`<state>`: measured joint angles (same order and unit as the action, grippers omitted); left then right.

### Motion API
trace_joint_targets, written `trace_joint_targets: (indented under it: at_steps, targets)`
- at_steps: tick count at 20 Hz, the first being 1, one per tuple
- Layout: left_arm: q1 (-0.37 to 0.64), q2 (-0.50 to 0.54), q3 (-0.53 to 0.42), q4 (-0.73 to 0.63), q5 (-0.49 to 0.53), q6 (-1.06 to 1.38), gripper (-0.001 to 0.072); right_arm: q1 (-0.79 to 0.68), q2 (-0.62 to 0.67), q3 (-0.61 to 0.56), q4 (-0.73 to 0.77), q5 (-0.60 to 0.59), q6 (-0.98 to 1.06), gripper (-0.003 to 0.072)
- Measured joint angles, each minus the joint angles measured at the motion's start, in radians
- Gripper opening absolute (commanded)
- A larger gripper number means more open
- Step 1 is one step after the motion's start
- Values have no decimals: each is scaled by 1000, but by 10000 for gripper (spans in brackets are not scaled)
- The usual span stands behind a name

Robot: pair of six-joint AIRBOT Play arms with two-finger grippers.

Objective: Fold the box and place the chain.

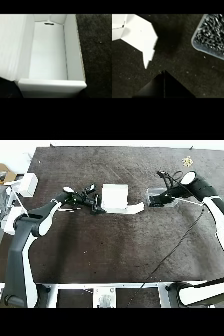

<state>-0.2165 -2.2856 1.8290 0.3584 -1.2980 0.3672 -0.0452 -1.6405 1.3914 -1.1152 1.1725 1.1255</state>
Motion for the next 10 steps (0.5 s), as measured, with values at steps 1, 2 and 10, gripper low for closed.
trace_joint_targets:
  at_steps: [1, 2, 10]
  targets:
    - [0, 0, 0, 0, 0, 0, 352, -12, -3, -16, 25, -10, 17, 5]
    - [0, 0, 0, 0, 0, 0, 352, -19, -5, -33, 45, -26, 30, 6]
    - [0, 0, 0, 0, 0, 0, 352, -31, -63, -140, 203, -194, 56, 5]
